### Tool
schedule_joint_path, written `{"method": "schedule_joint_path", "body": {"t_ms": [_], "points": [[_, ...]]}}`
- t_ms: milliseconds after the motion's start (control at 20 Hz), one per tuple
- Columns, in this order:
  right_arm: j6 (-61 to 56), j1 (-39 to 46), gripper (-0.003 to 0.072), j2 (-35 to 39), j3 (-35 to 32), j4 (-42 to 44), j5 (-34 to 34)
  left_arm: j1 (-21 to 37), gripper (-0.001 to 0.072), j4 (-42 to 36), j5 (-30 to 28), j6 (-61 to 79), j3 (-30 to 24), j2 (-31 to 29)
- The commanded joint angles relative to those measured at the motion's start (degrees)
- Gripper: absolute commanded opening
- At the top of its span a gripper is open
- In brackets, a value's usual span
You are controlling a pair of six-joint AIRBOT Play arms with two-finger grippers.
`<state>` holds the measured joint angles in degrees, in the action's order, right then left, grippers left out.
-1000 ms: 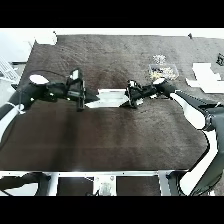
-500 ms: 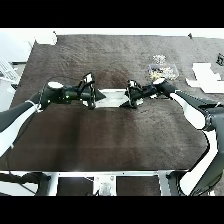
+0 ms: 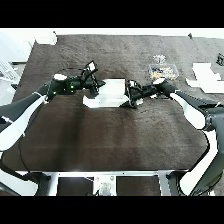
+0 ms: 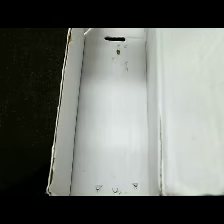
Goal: Fold the box and place the chain.
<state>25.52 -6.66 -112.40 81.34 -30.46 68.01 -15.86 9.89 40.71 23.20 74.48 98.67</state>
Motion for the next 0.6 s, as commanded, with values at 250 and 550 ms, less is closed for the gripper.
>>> {"method": "schedule_joint_path", "body": {"t_ms": [250,550], "points": [[0.0,-0.02,0.0581,-0.02,-0.02,-0.02,0.02,-0.02,0.0018,-0.02,-2.78,-0.22,0.9,4.0],[0.0,-0.02,0.0581,-0.02,-0.02,-0.02,0.02,-0.02,0.0018,-0.04,-2.51,-0.22,0.96,4.24]]}}
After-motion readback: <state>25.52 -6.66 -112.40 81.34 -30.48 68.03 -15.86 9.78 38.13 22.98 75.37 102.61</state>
